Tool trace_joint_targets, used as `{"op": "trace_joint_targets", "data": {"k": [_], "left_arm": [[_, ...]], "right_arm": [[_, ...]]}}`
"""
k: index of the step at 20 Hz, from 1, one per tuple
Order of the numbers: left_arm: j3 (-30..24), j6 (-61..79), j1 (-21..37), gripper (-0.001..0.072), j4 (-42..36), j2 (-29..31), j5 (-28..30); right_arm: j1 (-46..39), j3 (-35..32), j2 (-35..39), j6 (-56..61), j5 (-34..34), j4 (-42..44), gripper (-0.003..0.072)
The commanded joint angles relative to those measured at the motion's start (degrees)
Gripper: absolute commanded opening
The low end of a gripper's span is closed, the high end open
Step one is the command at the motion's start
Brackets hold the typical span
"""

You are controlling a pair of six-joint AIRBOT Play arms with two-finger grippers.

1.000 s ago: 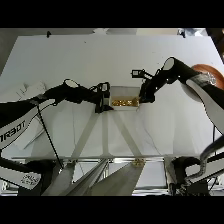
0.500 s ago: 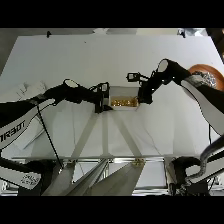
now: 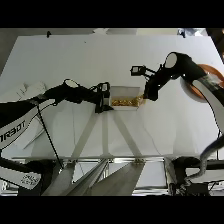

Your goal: Fold the box and place the chain.

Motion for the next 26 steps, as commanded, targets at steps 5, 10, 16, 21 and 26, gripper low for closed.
{"op": "trace_joint_targets", "data": {"k": [5,10,16,21,26], "left_arm": [[0.04,0.02,0.00,0.0156,0.09,0.02,0.00],[0.04,0.02,0.00,0.0156,0.07,0.02,0.00],[0.04,0.02,0.00,0.0156,0.07,0.02,-0.02],[0.04,0.02,0.00,0.0156,0.07,0.02,0.00],[0.04,0.02,0.00,0.0156,0.07,0.02,-0.02]], "right_arm": [[0.24,0.11,8.85,0.44,0.13,25.14,0.0009],[6.05,0.15,9.03,0.63,-0.17,18.40,0.0009],[8.55,0.15,9.03,5.31,-5.77,13.55,0.0198],[8.55,0.17,9.44,5.44,-1.92,13.75,0.0235],[8.52,0.17,13.99,9.60,-0.42,13.66,0.0235]]}}
